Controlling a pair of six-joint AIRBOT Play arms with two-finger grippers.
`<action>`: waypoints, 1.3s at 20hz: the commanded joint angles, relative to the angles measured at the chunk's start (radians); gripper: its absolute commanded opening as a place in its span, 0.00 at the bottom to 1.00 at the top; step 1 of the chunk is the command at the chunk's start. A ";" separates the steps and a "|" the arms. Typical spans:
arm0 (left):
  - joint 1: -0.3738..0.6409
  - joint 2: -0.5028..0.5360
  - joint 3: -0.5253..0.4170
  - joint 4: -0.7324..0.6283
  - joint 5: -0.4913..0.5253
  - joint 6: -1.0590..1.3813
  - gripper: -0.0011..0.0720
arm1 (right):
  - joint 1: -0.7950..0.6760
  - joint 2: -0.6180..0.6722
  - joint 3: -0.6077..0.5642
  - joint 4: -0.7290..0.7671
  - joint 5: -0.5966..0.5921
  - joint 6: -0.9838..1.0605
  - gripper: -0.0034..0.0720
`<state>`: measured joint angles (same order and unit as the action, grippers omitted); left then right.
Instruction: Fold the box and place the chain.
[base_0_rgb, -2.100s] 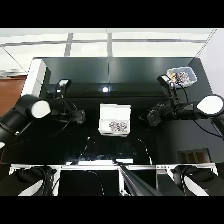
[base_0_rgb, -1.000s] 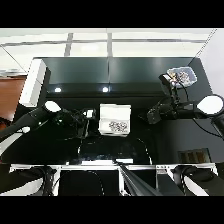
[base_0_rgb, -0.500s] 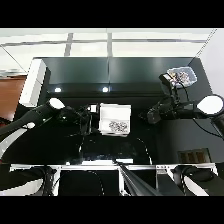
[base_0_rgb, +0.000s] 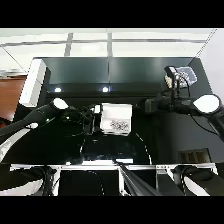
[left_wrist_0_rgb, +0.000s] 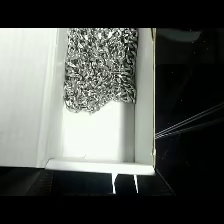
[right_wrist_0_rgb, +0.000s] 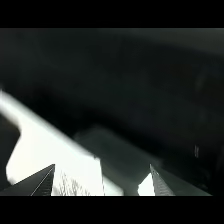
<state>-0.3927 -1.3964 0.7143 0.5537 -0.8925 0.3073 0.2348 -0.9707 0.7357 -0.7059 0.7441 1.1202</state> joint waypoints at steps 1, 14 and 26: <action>-0.002 0.000 0.001 -0.021 0.006 -0.004 0.59 | 0.031 -0.128 0.064 0.089 -0.172 0.032 0.99; -0.008 0.000 0.001 -0.020 0.035 -0.027 0.59 | 0.100 -0.272 0.226 -0.024 0.354 -0.513 0.98; -0.008 0.000 0.001 -0.020 0.035 -0.027 0.59 | 0.226 -0.299 0.204 -0.184 0.306 -0.766 0.98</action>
<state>-0.3996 -1.3964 0.7143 0.5335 -0.8570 0.2794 0.4484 -1.2560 0.9489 -0.8722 1.0695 0.3962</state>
